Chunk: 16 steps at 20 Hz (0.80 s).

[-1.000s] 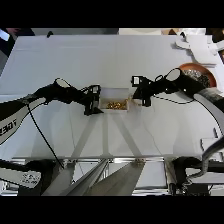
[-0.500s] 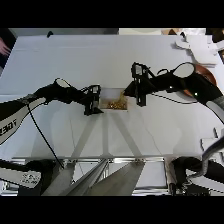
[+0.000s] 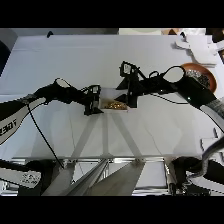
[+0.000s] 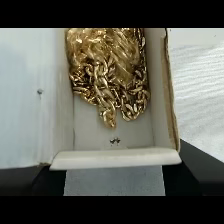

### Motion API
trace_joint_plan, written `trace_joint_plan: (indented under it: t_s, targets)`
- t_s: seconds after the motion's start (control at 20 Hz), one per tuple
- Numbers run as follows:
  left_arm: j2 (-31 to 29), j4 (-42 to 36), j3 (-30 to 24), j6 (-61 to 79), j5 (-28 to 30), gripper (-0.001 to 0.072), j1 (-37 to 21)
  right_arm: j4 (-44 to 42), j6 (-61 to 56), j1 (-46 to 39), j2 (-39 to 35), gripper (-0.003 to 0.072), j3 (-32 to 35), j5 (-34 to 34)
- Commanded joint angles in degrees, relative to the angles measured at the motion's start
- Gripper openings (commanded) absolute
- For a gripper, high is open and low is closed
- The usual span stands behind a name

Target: Fold the box and place the chain.

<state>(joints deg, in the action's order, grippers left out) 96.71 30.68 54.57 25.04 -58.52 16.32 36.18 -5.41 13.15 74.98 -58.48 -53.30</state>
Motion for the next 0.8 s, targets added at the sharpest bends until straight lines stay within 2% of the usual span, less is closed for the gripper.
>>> trace_joint_plan:
  t_s: [0.0,0.15,0.25,0.4,0.55,0.75]
  targets:
    - [0.00,0.02,0.02,0.02,0.00,0.0278,-0.02,2.86,-2.60,0.22,0.02,0.0397,-2.86,-5.40]
    - [0.00,0.02,0.02,0.02,0.02,0.0278,-0.02,5.53,-9.86,-0.22,0.63,0.0313,-10.40,-7.39]
    - [0.00,0.02,0.02,0.02,0.02,0.0278,-0.02,5.70,-21.03,-1.84,4.26,0.0312,-17.16,-7.74]
    - [0.00,0.02,0.02,0.00,0.02,0.0278,-0.02,7.80,-36.83,-3.80,13.75,0.0312,-26.27,-9.57]
    - [0.00,0.02,0.02,0.02,0.00,0.0278,-0.02,7.89,-45.33,-4.35,21.90,0.0312,-28.39,-11.58]
    - [0.00,0.02,0.02,0.02,0.00,0.0278,-0.02,8.04,-45.00,-4.35,27.78,0.0315,-28.39,-23.26]
